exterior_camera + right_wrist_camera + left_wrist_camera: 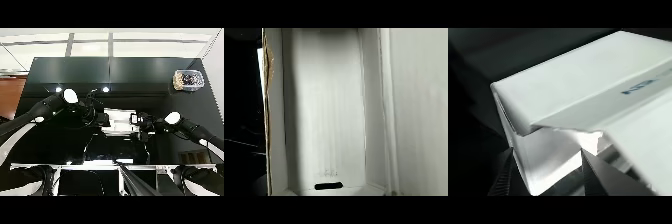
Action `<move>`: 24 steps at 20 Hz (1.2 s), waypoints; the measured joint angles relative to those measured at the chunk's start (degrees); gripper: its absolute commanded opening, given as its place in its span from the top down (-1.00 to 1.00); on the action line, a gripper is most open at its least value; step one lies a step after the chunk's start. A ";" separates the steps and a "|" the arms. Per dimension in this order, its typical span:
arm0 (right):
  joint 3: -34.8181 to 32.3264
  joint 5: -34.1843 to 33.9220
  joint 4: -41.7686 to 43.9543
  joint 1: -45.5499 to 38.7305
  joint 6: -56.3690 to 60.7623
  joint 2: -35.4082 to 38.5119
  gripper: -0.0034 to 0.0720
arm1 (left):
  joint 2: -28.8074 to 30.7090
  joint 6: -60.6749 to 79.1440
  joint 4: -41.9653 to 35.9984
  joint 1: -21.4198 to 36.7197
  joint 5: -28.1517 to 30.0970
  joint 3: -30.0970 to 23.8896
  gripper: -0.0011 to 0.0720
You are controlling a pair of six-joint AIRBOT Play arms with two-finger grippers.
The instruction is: Fold the box and place the chain.
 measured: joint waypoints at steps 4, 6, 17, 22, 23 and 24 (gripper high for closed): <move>0.00 -0.04 0.02 0.00 0.00 0.00 0.08 | 0.52 -4.87 5.57 -3.54 2.69 1.05 -0.21; 0.00 -0.04 0.00 0.00 0.00 0.00 0.08 | 0.61 -6.69 8.85 -5.05 2.80 1.64 -0.09; 0.00 -0.07 0.00 0.00 0.00 0.00 0.08 | 0.13 -20.72 25.09 -12.39 3.50 4.07 -0.10; 0.00 -0.07 0.00 0.00 0.00 0.00 0.08 | -3.23 -29.40 33.33 -15.87 -2.93 9.38 -0.20; 0.00 -0.07 0.00 0.00 0.00 0.00 0.08 | -4.28 -30.75 34.07 -16.28 -5.05 10.45 -0.20; 0.00 -0.07 0.00 0.00 0.00 0.00 0.08 | -5.25 -32.09 34.67 -16.55 -6.19 11.23 -0.20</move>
